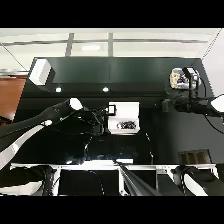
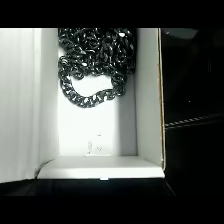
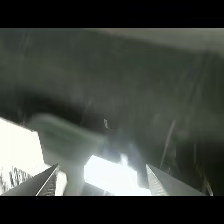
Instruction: Fold the box and place the chain.
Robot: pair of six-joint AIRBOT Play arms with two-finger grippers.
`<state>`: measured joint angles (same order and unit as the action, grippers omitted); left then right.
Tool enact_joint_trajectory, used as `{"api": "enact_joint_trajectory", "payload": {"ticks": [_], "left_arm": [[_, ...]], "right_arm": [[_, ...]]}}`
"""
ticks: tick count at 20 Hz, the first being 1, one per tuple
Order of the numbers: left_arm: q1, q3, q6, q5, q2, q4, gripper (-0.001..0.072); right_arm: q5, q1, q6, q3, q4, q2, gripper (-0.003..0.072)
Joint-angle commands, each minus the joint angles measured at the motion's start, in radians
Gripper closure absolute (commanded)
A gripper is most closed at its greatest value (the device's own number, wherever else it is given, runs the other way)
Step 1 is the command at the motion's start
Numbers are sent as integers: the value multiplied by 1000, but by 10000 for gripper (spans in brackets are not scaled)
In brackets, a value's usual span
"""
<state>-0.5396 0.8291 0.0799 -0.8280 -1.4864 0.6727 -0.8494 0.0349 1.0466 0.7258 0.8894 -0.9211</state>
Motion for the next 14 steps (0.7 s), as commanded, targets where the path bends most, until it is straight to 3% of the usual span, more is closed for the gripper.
{"api": "enact_joint_trajectory", "payload": {"ticks": [1,5,8,11,14], "left_arm": [[-1,0,48,16,-1,1,422],[-1,0,48,16,-1,3,421],[-1,0,48,17,-1,3,421],[-1,0,48,16,-1,3,422],[-1,0,48,16,-1,3,421]], "right_arm": [[159,92,8,44,-48,-87,63],[169,130,8,164,-79,-292,65],[67,147,-65,182,-76,-377,74],[-133,168,-294,182,-42,-386,73],[-195,166,-504,189,-42,-332,73]]}}
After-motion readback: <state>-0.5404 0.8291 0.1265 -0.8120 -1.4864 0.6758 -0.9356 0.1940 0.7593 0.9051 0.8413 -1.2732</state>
